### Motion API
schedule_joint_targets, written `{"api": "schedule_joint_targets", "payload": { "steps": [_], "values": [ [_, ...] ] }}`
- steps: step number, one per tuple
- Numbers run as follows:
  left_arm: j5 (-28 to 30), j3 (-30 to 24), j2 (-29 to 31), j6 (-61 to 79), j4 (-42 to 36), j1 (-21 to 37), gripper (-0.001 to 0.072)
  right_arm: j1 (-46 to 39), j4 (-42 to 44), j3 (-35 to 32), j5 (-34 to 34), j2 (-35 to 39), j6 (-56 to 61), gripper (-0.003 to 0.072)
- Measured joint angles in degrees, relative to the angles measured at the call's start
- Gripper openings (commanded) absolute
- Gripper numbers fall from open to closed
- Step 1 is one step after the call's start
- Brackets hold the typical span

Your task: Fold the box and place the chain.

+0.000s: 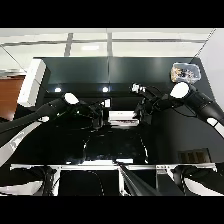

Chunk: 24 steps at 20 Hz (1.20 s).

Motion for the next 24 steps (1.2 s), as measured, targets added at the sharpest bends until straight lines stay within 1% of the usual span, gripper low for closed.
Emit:
{"api": "schedule_joint_targets", "payload": {
  "steps": [9, 10, 11, 17, 18, 24],
  "values": [
    [-0.07, 0.00, 0.00, -0.02, 0.00, -0.02, 0.0483, 0.00, -0.20, 0.02, 0.44, 0.00, 0.81, 0.0275],
    [-0.09, 0.00, 0.00, -0.02, 0.00, -0.02, 0.0484, 0.00, -0.26, 0.02, 0.44, 0.00, 0.92, 0.0343],
    [-0.11, 0.00, 0.00, -0.02, 0.00, -0.02, 0.0483, 0.00, -0.28, 0.00, 0.52, -0.02, 1.07, 0.0391],
    [-0.13, 0.00, -0.02, -0.02, 0.00, -0.02, 0.0484, 0.00, -0.50, 0.00, 0.33, -0.02, 1.27, 0.0379],
    [-0.13, 0.00, -0.02, -0.02, 0.00, -0.02, 0.0484, 0.00, -0.50, 0.00, 0.22, -0.02, 1.27, 0.0307],
    [-0.11, 0.00, -0.02, -0.07, -0.02, -0.02, 0.0484, 0.00, -0.50, 0.00, -0.35, -0.02, 1.27, 0.0313]
  ]
}}
